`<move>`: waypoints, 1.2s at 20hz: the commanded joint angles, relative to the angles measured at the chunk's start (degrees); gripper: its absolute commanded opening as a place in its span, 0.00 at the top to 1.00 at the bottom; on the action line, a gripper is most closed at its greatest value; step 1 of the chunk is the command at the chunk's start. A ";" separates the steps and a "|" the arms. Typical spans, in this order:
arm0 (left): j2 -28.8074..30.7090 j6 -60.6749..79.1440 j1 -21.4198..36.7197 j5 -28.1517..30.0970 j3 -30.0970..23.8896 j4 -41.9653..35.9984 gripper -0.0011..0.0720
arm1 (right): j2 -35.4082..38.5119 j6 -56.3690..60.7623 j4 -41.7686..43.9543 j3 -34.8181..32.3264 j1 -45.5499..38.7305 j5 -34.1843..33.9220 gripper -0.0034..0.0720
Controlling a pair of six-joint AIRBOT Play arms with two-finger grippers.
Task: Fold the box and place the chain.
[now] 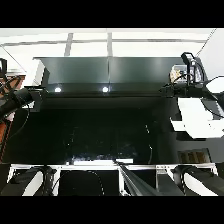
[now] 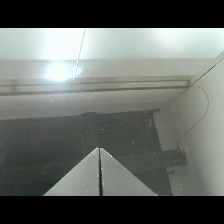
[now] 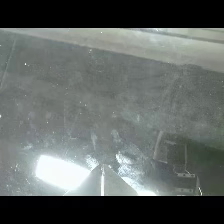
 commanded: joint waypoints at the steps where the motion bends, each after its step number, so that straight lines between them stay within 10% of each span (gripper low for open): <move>1: -0.02 0.02 -0.02 0.02 -0.02 0.04 0.95 | -0.02 0.02 0.00 -0.02 0.07 0.02 0.93; 17: -0.02 0.00 -0.07 0.37 -0.02 -0.17 0.95 | -0.07 -0.20 8.31 -0.04 0.11 -0.76 0.93; 18: -0.09 -0.02 -0.07 1.14 -0.02 -0.17 0.95 | -0.15 -0.17 8.63 -0.11 0.26 -3.26 0.88; 20: -1.29 -0.02 -0.07 1.66 -0.02 -0.13 0.95 | -0.83 -0.17 8.72 -0.11 0.37 -5.86 0.07; 21: -2.43 -0.02 -0.07 1.68 -0.02 -0.13 0.81 | -1.38 -0.17 8.79 -0.11 0.35 -5.99 0.01; 22: -3.78 -0.83 -0.11 1.16 -0.02 -0.17 0.28 | -1.86 -0.17 8.74 -0.11 0.35 -5.68 0.01; 23: -5.18 -2.25 -0.13 0.35 -0.02 -0.37 0.02 | -2.25 -0.17 8.52 -0.11 0.31 -5.62 0.01; 24: -6.27 -2.40 -0.13 -0.83 -0.02 -0.37 0.02 | -2.58 0.02 8.24 -0.09 -0.09 -5.77 0.01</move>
